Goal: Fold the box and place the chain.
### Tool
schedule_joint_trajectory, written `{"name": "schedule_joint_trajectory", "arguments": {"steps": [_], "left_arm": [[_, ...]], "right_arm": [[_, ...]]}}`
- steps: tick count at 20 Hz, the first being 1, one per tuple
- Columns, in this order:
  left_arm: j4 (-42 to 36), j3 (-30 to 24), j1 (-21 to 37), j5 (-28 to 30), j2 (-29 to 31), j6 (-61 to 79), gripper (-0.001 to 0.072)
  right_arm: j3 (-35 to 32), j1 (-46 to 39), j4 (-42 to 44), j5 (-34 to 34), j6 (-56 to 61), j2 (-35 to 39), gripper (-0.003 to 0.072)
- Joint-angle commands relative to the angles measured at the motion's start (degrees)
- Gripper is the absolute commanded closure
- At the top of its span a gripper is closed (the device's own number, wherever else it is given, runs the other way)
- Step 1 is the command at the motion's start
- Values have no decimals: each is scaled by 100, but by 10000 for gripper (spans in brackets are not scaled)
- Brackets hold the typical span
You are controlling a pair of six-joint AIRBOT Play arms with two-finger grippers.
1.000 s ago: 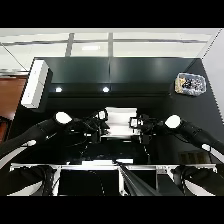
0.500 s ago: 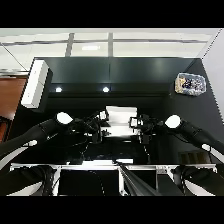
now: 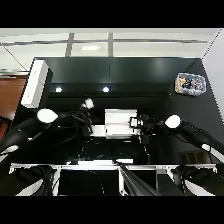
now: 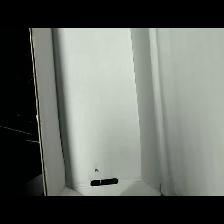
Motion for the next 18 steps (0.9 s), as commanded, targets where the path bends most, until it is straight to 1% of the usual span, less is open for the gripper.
{"name": "schedule_joint_trajectory", "arguments": {"steps": [1, 3, 4, 6, 7, 8, 9, 11, 12, 15, 17, 18], "left_arm": [[1226, 0, 1036, -260, 686, -1943, 681], [1178, -7, 1585, -678, 734, -2612, 682], [1185, -57, 1775, -802, 704, -3379, 683], [1204, -260, 2105, -1003, 549, -5434, 682], [1187, -348, 2251, -1276, 380, -6247, 682], [1143, -431, 2358, -1617, 149, -6583, 682], [1071, -507, 2406, -1884, -107, -6568, 682], [780, -647, 2404, -2116, -614, -6273, 682], [457, -704, 2378, -2109, -859, -6078, 682], [-890, -723, 2127, -2092, -1532, -5093, 683], [-1303, -660, 1832, -2079, -1843, -4739, 683], [-1316, -608, 1652, -2063, -1943, -4656, 684]], "right_arm": [[2, -2, 0, 9, 7, 2, 211], [2, -2, 0, 7, 4, 2, 211], [2, -2, -2, 9, 7, 2, 211], [2, -2, 0, 7, 4, 2, 211], [2, -2, -2, 9, 4, 2, 211], [2, -2, 0, 7, 4, 2, 212], [2, -2, 0, 7, 4, 2, 211], [0, -2, 0, 7, 4, 2, 211], [0, -2, 0, 7, 4, 2, 212], [0, -2, 0, 7, 4, 2, 211], [0, -2, 0, 7, 4, 2, 211], [0, -2, 0, 7, 4, 2, 211]]}}
